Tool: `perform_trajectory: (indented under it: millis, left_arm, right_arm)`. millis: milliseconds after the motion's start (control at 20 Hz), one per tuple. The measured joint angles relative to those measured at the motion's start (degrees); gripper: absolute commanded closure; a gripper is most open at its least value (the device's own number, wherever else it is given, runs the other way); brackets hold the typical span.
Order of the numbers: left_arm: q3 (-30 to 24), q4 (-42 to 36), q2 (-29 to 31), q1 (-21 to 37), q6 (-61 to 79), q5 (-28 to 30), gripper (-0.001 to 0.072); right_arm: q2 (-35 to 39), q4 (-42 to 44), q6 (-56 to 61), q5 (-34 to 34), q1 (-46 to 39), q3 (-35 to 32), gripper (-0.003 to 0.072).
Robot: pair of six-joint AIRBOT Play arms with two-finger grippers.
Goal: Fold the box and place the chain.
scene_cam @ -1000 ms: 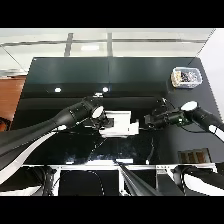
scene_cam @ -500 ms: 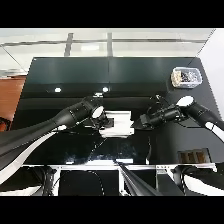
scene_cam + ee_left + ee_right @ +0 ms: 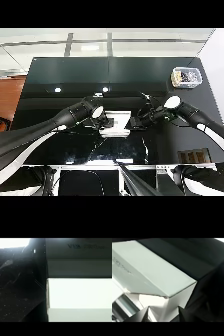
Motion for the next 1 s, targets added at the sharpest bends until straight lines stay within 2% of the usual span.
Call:
perform_trajectory:
  millis: [100,200,650,850,900,1000]
  left_arm:
    - [0.0,0.0,0.0,0.0,0.0,0.0,0.0679]
    - [0.0,0.0,0.0,0.0,0.0,0.0,0.0679]
    - [0.0,0.0,0.0,0.0,0.1,0.1,0.0679]
    - [0.0,0.0,0.0,0.0,0.1,0.1,0.0679]
    - [0.0,0.0,0.0,0.0,0.1,0.1,0.0679]
    - [0.0,0.0,0.0,0.0,0.1,0.1,0.0679]
  right_arm:
    - [0.0,-4.8,4.9,-1.0,2.1,2.0,0.0285]
    - [0.0,-10.3,10.8,-1.5,4.4,4.1,0.0343]
    - [-4.0,-37.9,42.4,-2.1,19.1,14.1,0.0353]
    - [-7.1,-45.8,54.4,0.0,23.3,17.6,0.0353]
    - [-7.7,-46.9,56.7,0.5,24.0,18.0,0.0392]
    - [-8.8,-48.4,59.8,1.0,24.9,18.5,0.0421]
